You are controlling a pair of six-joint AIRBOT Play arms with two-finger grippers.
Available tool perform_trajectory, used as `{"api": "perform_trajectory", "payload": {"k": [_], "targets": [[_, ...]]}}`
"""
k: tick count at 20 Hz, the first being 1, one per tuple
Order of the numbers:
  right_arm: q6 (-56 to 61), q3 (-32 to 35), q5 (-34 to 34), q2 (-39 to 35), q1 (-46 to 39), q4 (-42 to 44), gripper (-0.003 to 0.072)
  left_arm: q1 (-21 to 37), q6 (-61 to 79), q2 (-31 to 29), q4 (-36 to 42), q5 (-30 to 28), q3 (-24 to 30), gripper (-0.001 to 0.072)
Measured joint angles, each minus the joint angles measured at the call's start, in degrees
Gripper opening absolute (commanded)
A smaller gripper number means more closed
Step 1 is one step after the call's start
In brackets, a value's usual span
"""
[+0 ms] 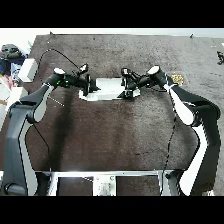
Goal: Fold the box and place the chain.
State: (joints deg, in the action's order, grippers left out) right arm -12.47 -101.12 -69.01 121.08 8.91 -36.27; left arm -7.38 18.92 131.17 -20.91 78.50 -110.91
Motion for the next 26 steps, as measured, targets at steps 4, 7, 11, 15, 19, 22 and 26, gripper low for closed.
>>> {"api": "perform_trajectory", "payload": {"k": [4, 7, 11, 15, 19, 22, 26], "targets": [[-0.44, -0.02, -0.11, 0.98, 0.02, 0.59, 0.0602, 0.0, 0.0, 0.0, 0.0, -0.02, 0.0, 0.0013], [-0.44, -0.02, -0.15, 1.27, 0.02, 0.66, 0.0602, 0.0, 0.0, 0.0, 0.0, -0.02, 0.0, 0.0013], [-0.44, -0.02, -0.17, 1.4, 0.02, 0.7, 0.0529, 0.0, 0.0, 0.0, -0.02, -0.02, 0.0, 0.0013], [-0.44, -0.02, -0.22, 1.4, 0.02, 0.7, 0.0534, 0.0, -0.02, 0.0, -0.02, -0.02, 0.0, 0.0013], [-0.44, -0.02, -0.24, 1.4, 0.02, 0.66, 0.0561, 0.0, -0.02, 0.0, -0.02, -0.02, 0.0, 0.0013], [-0.44, -0.02, -0.22, 1.4, 0.02, 0.61, 0.0561, 0.0, -0.02, 0.0, -0.02, -0.04, 0.0, 0.0013], [-0.44, -0.02, -0.22, 1.4, 0.02, 0.55, 0.0561, 0.0, -0.02, 0.0, -0.02, -0.04, 0.0, 0.0013]]}}
